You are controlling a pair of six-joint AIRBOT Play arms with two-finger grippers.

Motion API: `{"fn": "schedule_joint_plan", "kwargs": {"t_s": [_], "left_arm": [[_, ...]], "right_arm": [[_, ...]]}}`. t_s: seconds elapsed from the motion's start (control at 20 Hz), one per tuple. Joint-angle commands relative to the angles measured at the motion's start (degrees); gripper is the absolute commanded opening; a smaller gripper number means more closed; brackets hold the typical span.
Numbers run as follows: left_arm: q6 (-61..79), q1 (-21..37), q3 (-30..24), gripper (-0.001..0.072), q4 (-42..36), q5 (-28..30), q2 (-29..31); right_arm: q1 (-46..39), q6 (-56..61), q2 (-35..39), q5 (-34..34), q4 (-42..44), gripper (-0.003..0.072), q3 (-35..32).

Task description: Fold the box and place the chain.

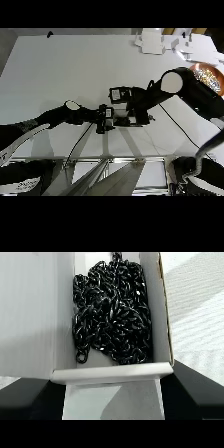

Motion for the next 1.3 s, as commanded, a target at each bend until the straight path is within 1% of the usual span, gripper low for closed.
{"fn": "schedule_joint_plan", "kwargs": {"t_s": [0.0, 0.15, 0.35, 0.4, 0.5, 0.6, 0.75, 0.8, 0.85, 0.95, 1.0, 1.05, 1.1, 1.15, 1.25], "left_arm": [[0.0, 0.0, 0.0, 0.0133, 0.0, 0.0, 0.07], [0.0, 0.0, 0.0, 0.0133, 0.02, 0.0, 0.04], [0.0, 0.0, 0.0, 0.0133, 0.0, 0.0, 0.04], [0.0, 0.0, 0.0, 0.0133, 0.0, 0.0, 0.04], [0.0, 0.0, 0.0, 0.0133, 0.0, 0.0, 0.04], [0.0, 0.0, 0.0, 0.0133, 0.0, 0.0, 0.04], [0.0, 0.0, 0.0, 0.0133, 0.0, 0.0, 0.04], [0.0, 0.0, 0.0, 0.0133, 0.0, 0.02, 0.04], [0.0, 0.0, 0.0, 0.0133, 0.0, 0.0, 0.04], [0.0, 0.0, 0.0, 0.0133, 0.0, 0.0, 0.04], [0.0, 0.0, 0.0, 0.0133, 0.0, 0.0, 0.04], [0.0, 0.0, 0.0, 0.0133, 0.0, 0.0, 0.04], [0.0, 0.0, 0.0, 0.0133, 0.0, 0.0, 0.04], [0.0, 0.0, 0.0, 0.0133, 0.0, 0.0, 0.04], [0.0, 0.0, 0.0, 0.0133, 0.0, 0.0, 0.07]], "right_arm": [[-4.52, -0.28, 3.19, 3.21, -1.53, 0.0196, -0.52], [-9.46, -0.7, 5.25, 4.09, -3.48, 0.0197, -4.04], [-16.09, -5.49, 7.37, -0.07, -2.84, 0.0197, -13.46], [-17.05, -6.71, 7.37, -1.92, -2.27, 0.0196, -16.15], [-18.1, -10.14, 7.17, -9.73, -0.24, 0.0196, -22.51], [-18.1, -13.14, 6.19, -16.13, 0.7, 0.0197, -26.99], [-18.1, -18.78, 2.89, -19.47, 5.53, 0.0196, -28.57], [-18.08, -20.37, 1.62, -19.65, 9.01, 0.0195, -28.57], [-18.08, -22.38, 0.15, -19.65, 12.15, 0.0172, -28.57], [-18.08, -23.23, -2.23, -19.56, 14.03, 0.0166, -28.57], [-18.1, -23.21, -2.78, -19.54, 13.38, 0.015, -28.57], [-18.1, -22.95, -2.78, -19.41, 12.0, 0.0102, -28.57], [-18.1, -22.45, -2.45, -18.6, 9.79, 0.002, -28.57], [-18.1, -21.35, -1.95, -17.84, 7.06, 0.002, -28.57], [-18.1, -15.45, 0.0, -17.88, -0.35, 0.002, -28.5]]}}
